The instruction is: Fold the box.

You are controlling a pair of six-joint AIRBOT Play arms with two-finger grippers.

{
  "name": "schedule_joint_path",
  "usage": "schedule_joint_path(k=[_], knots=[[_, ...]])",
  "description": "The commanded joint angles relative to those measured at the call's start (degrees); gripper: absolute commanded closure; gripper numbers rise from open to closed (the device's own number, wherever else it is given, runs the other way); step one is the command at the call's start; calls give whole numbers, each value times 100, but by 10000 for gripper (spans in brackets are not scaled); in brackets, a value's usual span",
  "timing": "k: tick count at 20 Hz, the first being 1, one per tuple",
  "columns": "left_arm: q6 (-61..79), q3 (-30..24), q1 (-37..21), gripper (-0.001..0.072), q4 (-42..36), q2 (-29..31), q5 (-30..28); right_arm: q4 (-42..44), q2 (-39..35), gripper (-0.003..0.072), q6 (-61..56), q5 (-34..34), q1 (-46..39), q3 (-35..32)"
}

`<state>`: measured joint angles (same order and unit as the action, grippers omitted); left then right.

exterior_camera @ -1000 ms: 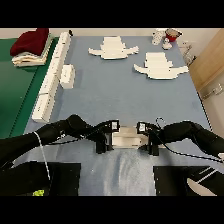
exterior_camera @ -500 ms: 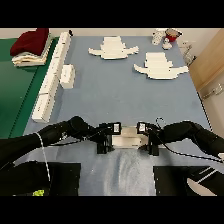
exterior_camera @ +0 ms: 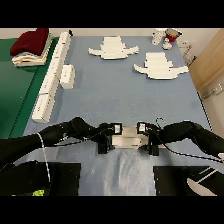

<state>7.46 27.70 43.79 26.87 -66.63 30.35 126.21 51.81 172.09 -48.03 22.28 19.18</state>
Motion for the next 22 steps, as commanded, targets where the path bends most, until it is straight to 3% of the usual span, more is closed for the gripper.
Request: schedule_joint_path(k=[1,16,18,22], knots=[[0,2,4,240,0,0,-39,2,-4,223,-2,0,-2,4],[0,2,4,240,0,0,-35,20,-4,216,-20,-33,-2,4],[0,2,4,240,0,0,-33,-2,-7,-34,-31,2,-4,9],[0,2,4,241,0,0,-35,-461,-116,-33,-393,-44,-4,17]])
